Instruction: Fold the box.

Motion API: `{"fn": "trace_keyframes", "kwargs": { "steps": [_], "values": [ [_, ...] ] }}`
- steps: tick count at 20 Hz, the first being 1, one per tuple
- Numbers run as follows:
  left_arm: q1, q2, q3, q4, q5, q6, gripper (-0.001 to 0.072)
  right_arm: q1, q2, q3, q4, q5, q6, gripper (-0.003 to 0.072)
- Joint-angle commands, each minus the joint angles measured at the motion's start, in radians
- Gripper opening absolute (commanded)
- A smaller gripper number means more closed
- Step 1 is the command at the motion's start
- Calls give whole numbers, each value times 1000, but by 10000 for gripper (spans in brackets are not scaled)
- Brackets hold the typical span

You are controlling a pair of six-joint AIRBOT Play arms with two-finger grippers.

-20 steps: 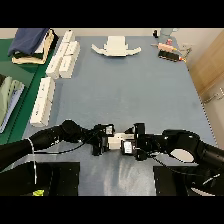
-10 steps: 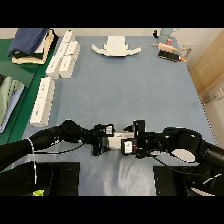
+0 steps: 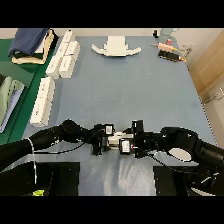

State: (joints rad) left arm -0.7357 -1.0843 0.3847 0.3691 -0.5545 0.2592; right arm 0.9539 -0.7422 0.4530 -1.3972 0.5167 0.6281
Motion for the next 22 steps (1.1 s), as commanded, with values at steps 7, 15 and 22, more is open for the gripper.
{"fn": "trace_keyframes", "kwargs": {
  "steps": [7, 15, 22],
  "values": [
    [0, 0, 0, 1, -3, 2, 408, 0, -19, 1, 72, 55, 3, 260],
    [0, 0, 0, 1, -3, 2, 409, 0, -19, 1, 167, 50, -1, 261],
    [0, 0, 0, 1, -3, 2, 409, 0, -19, 1, 209, 61, 0, 261]
  ]
}}
